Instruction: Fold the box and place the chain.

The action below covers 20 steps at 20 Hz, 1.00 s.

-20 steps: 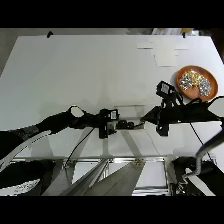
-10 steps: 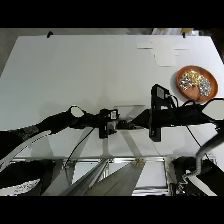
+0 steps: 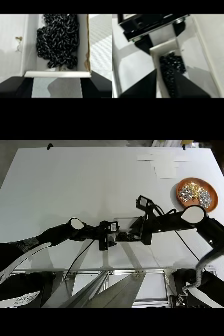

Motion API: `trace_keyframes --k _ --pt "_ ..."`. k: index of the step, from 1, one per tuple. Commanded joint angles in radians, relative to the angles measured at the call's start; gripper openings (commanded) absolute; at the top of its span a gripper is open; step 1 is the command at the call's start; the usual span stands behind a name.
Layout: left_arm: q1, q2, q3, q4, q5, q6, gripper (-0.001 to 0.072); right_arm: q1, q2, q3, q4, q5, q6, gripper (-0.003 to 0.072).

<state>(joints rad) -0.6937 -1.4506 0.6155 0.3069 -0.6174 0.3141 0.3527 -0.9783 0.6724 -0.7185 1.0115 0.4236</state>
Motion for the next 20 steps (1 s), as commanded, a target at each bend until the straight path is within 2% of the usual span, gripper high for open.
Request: trace_keyframes --k 1,2,5,7,8,9,10,15,20 --pt "0.0 0.001 0.0 0.0 0.0 0.0 0.0207 -0.094 -0.013 0.116 -0.106 0.123 0.017 0.004" --pt "0.0 0.001 0.0 0.0 0.0 0.0 0.0207 -0.135 -0.011 0.152 -0.176 0.161 0.017 0.0036" --pt "0.0 0.001 0.0 0.0 0.0 0.0 0.0207 -0.208 -0.016 0.155 -0.403 0.179 0.017 0.0036" --pt "0.0 0.001 0.0 0.0 0.0 0.0 0.0207 -0.218 -0.026 0.115 -0.46 0.163 0.006 0.0036" --pt "0.0 0.001 0.0 0.0 0.0 0.0 0.0207 -0.217 -0.029 0.081 -0.454 0.129 -0.019 0.0046" --pt "0.0 0.001 0.0 0.0 0.0 0.0 0.0207 -0.217 -0.029 0.045 -0.438 0.089 -0.047 0.0133" --pt "0.0 0.001 0.0 0.0 0.0 0.0 0.0207 -0.217 -0.029 0.005 -0.424 0.046 -0.084 0.0275" --pt "0.0 0.001 0.0 0.0 0.0 0.0 0.0207 -0.217 -0.029 -0.148 -0.411 0.014 -0.288 0.029" --pt "0.0 0.001 0.0 0.0 0.0 0.0 0.0207 -0.215 -0.029 -0.206 -0.208 -0.035 -0.469 0.029"
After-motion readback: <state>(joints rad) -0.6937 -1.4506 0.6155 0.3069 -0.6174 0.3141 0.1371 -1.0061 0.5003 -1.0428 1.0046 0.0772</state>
